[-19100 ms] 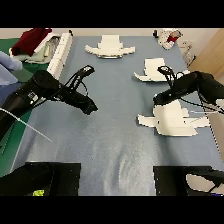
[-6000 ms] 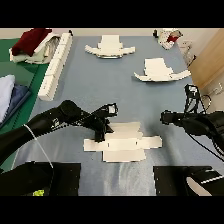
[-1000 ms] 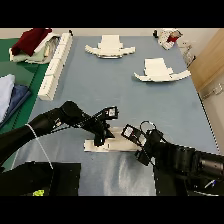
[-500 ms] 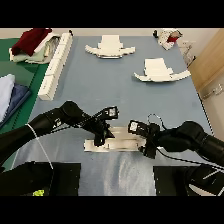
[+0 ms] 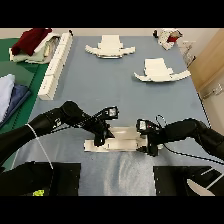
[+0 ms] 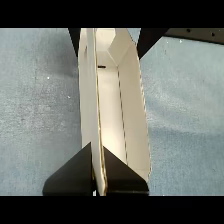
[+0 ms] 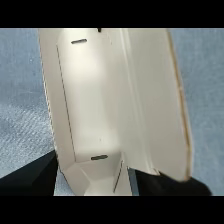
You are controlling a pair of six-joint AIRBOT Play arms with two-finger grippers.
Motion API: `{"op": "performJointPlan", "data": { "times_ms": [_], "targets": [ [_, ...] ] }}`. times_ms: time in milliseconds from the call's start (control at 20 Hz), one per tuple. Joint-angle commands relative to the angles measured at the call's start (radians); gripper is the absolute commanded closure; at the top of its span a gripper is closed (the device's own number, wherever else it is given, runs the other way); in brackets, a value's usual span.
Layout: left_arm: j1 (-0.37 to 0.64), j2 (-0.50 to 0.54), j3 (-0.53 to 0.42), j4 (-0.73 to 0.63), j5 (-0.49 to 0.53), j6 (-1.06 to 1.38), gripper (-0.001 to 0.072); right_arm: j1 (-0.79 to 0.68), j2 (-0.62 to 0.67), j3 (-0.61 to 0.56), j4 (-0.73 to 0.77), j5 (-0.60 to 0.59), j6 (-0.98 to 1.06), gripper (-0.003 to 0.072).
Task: Fold the box.
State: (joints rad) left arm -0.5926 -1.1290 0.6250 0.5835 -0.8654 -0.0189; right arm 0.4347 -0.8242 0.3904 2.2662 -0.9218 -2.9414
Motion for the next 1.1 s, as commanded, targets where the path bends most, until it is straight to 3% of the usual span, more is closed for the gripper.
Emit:
{"op": "performJointPlan", "data": {
  "times_ms": [0,400,550,750,1050],
  "targets": [
    [0.000,0.000,0.000,0.000,0.000,0.000,0.0694,-0.017,-0.042,-0.005,0.041,-0.002,-0.062,-0.0034],
    [0.000,0.000,0.000,0.000,0.000,0.000,0.0694,-0.010,-0.048,-0.003,-0.010,-0.006,-0.059,-0.0024],
    [0.000,0.000,0.000,0.000,0.000,0.000,0.0694,0.010,-0.069,-0.003,-0.011,0.043,-0.060,-0.0020],
    [0.000,0.000,0.000,0.000,0.001,0.000,0.0694,0.040,-0.080,-0.007,-0.037,0.085,-0.060,0.0042],
    [0.000,0.000,0.000,0.000,0.000,0.000,0.0694,0.041,-0.080,-0.027,-0.043,0.125,-0.060,0.0040]
  ]
}}
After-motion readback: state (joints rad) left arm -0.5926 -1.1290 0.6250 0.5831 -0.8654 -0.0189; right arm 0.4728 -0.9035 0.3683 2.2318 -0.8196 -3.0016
